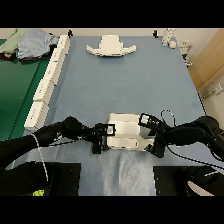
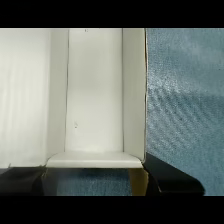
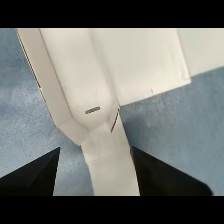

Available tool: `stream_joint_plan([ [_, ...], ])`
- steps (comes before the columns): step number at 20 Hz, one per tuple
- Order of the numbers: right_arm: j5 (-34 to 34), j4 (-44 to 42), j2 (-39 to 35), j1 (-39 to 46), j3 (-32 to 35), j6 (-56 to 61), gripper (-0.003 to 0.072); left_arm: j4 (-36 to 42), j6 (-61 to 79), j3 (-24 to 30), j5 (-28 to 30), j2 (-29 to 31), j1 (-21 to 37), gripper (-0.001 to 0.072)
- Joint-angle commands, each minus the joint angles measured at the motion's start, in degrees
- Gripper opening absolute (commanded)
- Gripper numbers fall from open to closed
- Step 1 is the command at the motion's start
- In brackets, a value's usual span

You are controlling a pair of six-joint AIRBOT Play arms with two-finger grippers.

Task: Fold the box.

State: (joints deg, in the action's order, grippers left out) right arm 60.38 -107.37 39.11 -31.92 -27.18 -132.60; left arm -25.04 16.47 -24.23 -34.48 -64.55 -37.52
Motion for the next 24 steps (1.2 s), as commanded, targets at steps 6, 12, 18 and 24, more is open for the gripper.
stream_joint_plan([
  [6,-6.9,-5.6,6.5,-2.0,1.6,-13.0,0.0712,0.0,0.0,-0.1,0.0,0.0,0.0,0.0452],
  [12,-11.1,-5.6,8.1,-3.2,1.8,-15.9,0.0438,0.0,0.0,-0.1,0.0,0.0,0.0,0.0452],
  [18,-10.6,-4.2,8.1,-3.2,1.8,-16.0,0.0363,0.0,0.0,-0.1,0.0,0.0,0.0,0.0451],
  [24,-8.1,1.2,6.8,-3.2,1.8,-15.9,0.0487,0.0,0.0,-0.1,0.0,0.0,0.0,0.0451],
])
